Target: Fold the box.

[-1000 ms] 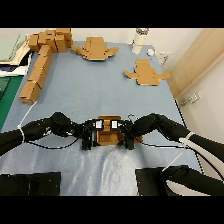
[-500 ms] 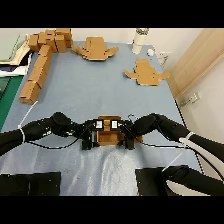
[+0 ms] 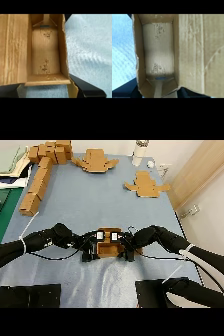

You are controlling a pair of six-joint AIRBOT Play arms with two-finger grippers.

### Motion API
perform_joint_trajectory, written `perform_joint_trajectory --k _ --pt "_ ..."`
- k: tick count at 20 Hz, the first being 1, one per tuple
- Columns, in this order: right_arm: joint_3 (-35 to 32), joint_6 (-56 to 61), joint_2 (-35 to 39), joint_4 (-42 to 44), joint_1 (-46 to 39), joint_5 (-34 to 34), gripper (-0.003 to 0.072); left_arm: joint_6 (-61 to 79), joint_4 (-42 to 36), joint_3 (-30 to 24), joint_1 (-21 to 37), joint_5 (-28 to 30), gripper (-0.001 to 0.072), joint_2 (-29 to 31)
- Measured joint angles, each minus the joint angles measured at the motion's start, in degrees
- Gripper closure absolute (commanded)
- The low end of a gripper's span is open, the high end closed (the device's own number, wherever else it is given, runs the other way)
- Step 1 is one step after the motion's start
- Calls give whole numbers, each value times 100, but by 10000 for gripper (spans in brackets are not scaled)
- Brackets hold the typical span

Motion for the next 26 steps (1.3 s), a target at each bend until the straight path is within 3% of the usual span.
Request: perform_joint_trajectory --k 4,6,26 --pt "0 0 0 0 0 0 179 -28 42 2 0 -20 9 0" --pt "0 0 0 0 0 0 179 -61 42 2 0 -4 226 0" --pt "0 -2 0 -2 0 0 179 -136 46 4 -20 79 234 -7"
